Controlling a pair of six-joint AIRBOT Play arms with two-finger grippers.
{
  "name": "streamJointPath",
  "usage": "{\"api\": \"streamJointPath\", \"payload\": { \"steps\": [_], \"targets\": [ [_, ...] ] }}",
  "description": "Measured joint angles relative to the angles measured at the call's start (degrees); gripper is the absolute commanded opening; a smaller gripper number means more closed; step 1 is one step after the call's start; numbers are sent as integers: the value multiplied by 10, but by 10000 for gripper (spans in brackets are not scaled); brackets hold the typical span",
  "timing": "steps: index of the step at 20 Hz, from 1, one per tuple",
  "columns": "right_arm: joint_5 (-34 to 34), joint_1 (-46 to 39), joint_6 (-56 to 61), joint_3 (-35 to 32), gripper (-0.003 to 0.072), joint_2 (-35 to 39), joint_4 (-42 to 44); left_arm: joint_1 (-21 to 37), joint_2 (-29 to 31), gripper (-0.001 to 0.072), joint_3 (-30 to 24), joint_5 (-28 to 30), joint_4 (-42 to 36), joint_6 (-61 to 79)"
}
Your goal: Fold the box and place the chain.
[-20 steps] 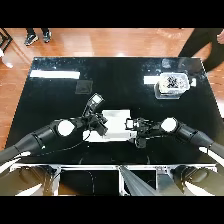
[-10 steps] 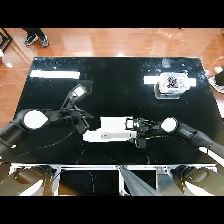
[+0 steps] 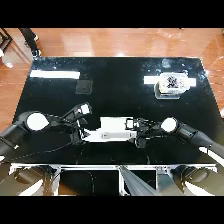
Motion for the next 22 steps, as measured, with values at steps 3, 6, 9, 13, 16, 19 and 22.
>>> {"api": "streamJointPath", "payload": {
  "steps": [3, 6, 9, 13, 16, 19, 22],
  "targets": [
    [2, 0, 1, 0, 77, 0, 0, -24, -33, 615, -1, 29, 3, 38],
    [3, 0, 2, 0, 77, 0, 0, -44, -70, 615, -2, 35, 3, 55],
    [4, 0, 2, 0, 77, 0, 0, -64, -95, 612, -2, 39, -5, 61],
    [6, 0, 2, 0, 77, 0, 0, -79, -108, 583, -2, 43, -14, 65],
    [6, 0, 2, 0, 77, 0, 0, -83, -111, 560, -2, 47, -19, 66],
    [6, 0, 2, 0, 78, 0, 0, -84, -113, 560, -2, 52, -21, 67],
    [6, 0, 2, 0, 77, 0, 0, -85, -113, 560, -2, 60, -20, 67]
  ]
}}
